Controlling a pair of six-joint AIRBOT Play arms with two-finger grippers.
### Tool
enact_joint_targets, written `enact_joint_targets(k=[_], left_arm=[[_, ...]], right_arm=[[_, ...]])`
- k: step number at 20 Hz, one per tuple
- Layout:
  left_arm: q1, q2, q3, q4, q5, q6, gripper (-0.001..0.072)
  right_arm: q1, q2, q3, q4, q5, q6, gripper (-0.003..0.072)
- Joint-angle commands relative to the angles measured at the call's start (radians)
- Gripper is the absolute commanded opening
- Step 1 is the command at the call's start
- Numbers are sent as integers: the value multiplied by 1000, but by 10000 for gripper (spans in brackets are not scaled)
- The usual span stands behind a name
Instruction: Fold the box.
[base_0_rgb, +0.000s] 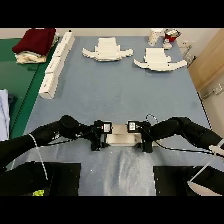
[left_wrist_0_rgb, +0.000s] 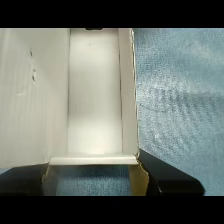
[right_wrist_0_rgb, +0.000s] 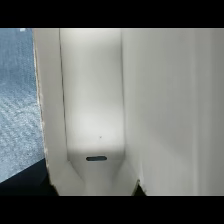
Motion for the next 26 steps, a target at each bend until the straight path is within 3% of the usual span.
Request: enact_joint_targets(k=[1, 26], left_arm=[[0, -1, 2, 0, 3, -5, 465], [0, -1, 2, 0, 2, -8, 464]], right_arm=[[0, 0, 0, 0, 0, 1, 508], [0, -2, 0, 4, -2, 1, 518]])
